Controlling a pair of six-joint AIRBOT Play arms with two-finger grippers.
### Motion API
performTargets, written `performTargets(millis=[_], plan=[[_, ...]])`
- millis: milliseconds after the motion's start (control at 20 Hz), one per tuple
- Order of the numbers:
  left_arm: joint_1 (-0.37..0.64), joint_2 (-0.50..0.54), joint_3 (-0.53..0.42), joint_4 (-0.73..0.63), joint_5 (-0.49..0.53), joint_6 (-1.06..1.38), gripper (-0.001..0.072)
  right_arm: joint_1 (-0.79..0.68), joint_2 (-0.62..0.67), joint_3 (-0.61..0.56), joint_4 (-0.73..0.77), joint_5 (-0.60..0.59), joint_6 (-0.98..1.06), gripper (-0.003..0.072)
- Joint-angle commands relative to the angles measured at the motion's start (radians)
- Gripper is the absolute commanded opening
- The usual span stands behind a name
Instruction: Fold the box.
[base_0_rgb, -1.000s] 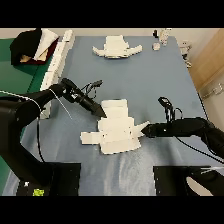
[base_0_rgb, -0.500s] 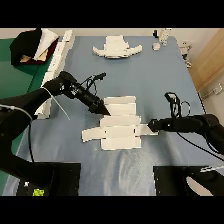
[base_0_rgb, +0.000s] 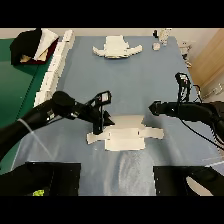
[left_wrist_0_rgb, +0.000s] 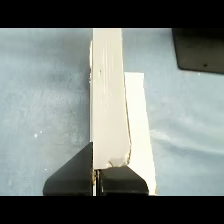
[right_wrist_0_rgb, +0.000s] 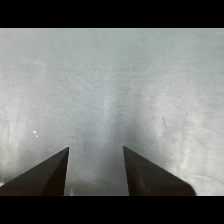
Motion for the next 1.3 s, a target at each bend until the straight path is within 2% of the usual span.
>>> performTargets(millis=[0, 550, 900, 1100, 1250], plan=[[-0.097, 0.136, -0.132, -0.026, 0.214, 0.108, 0.0011, 0.0, -0.001, 0.01, -0.003, 0.024, 0.035, 0.0527], [-0.111, 0.007, -0.153, -0.026, 0.251, 0.107, 0.0012, 0.0, -0.001, 0.01, -0.002, 0.024, 0.036, 0.0527], [-0.11, 0.004, -0.143, -0.025, 0.254, 0.111, 0.0012, 0.0, -0.001, 0.006, -0.002, 0.02, 0.039, 0.0527], [-0.113, 0.069, -0.135, -0.017, 0.259, 0.253, 0.001, 0.0, -0.001, 0.006, -0.002, 0.02, 0.044, 0.0526], [-0.115, 0.151, -0.173, -0.018, 0.29, 0.284, 0.0007, 0.0, -0.001, 0.006, -0.002, 0.02, 0.047, 0.0527]])
